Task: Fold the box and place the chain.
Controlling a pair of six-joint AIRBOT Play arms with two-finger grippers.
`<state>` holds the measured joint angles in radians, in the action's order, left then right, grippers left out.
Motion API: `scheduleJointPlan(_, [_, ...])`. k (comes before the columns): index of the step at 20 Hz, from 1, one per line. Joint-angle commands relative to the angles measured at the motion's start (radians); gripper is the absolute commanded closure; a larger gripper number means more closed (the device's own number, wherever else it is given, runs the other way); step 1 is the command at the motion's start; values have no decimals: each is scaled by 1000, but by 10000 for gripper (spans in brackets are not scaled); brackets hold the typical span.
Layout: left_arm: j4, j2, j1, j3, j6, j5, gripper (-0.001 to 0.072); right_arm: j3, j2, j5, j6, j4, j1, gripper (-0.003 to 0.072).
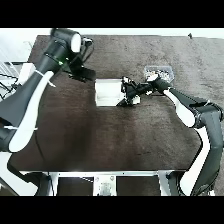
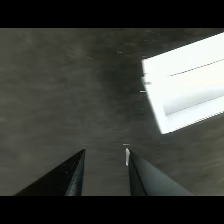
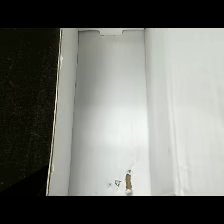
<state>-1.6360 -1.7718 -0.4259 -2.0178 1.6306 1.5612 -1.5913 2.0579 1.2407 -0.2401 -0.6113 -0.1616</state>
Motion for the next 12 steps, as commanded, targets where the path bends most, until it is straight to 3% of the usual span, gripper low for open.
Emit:
scheduleJointPlan(1, [27,19,93,0,-201,-5,395,0,0,0,0,0,-1,211])
scheduleJointPlan(5, [26,19,188,0,-218,-26,395,0,0,0,0,0,-1,211])
scheduleJointPlan(8, [47,18,203,2,-245,-151,394,0,0,0,0,0,-1,211])
scheduleJointPlan(9, [142,18,203,13,-374,-193,365,0,0,0,0,0,-1,211])
scheduleJointPlan(10, [270,18,203,28,-539,-220,57,0,0,0,0,0,-1,211])
scheduleJointPlan(11, [410,18,203,48,-721,-225,4,0,0,0,0,0,-1,211])
scheduleJointPlan(12, [506,18,203,71,-869,-219,3,0,0,0,0,0,-1,211])
